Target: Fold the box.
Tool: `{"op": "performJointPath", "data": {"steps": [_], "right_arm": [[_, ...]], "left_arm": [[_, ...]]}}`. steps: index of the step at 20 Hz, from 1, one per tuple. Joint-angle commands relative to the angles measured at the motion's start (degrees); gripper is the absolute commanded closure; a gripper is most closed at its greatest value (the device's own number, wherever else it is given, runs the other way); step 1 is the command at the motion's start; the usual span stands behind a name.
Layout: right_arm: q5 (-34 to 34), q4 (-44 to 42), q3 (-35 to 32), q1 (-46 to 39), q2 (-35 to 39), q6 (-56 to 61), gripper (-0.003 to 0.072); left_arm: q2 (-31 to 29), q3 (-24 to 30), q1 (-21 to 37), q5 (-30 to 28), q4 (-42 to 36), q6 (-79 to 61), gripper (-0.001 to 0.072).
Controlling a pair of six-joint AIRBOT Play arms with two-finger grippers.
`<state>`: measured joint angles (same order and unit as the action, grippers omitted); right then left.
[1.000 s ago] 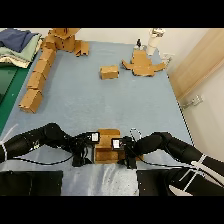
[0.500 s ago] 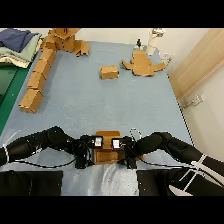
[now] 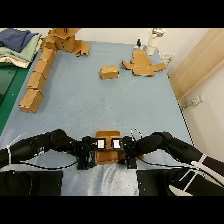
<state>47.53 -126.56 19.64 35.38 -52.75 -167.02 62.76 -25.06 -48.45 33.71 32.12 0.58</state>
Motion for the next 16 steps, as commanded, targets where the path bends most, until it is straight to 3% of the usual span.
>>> {"op": "performJointPath", "data": {"steps": [1, 6, 14, 15, 16], "right_arm": [[-0.1, -0.1, 0.0, 0.0, 0.0, 0.0, 0.0243], [-0.1, -0.1, 0.0, 0.0, 0.0, 0.0, 0.0244], [-0.1, -0.1, 0.0, 0.0, 0.0, 0.0, 0.0244], [-0.1, -0.1, 0.0, 0.0, 0.0, 0.0, 0.0244], [-0.1, -0.1, 0.0, 0.0, 0.0, 0.0, 0.0244]], "left_arm": [[0.1, 0.0, -0.5, -0.8, -0.2, 0.9, 0.0024], [0.1, 0.0, -2.3, -3.7, -0.4, 3.7, 0.0024], [0.1, 0.3, -1.9, -2.6, 2.3, 5.5, 0.0026], [0.1, 0.4, -1.9, -2.2, 3.3, 5.5, 0.0078], [0.1, 0.5, -1.8, -1.8, 4.3, 5.5, 0.0236]]}}
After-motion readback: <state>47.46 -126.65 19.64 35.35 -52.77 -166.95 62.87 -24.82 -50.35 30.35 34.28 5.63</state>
